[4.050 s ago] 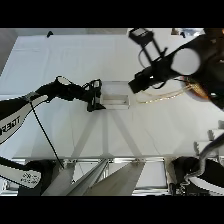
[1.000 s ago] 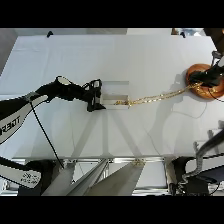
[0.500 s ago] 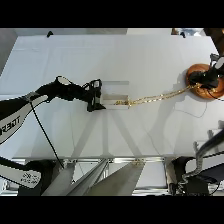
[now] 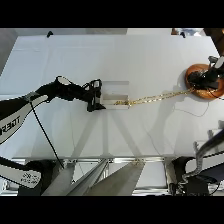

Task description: Fold the box and place the chain.

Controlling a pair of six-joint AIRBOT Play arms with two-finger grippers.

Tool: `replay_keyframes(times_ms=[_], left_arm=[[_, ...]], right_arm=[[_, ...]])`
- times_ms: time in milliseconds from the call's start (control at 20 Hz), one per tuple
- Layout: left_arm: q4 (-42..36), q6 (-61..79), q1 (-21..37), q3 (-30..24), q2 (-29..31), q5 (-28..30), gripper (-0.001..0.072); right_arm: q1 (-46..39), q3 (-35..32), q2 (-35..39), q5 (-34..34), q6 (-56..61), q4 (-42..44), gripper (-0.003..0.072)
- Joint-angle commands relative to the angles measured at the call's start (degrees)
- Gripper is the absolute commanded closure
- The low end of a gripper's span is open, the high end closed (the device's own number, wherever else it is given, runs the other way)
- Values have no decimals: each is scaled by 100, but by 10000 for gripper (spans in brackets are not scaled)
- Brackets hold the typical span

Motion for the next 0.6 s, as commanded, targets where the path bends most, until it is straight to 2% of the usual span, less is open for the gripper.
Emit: replay_keyframes(times_ms=[0,300,550], left_arm=[[0,2,0,2,4,0,565],[2,2,0,2,4,0,565],[0,0,0,2,4,2,565]], right_arm=[[7,-4,0,90,9,42,679],[7,-2,407,83,9,70,679],[7,-2,1060,28,9,654,680]])
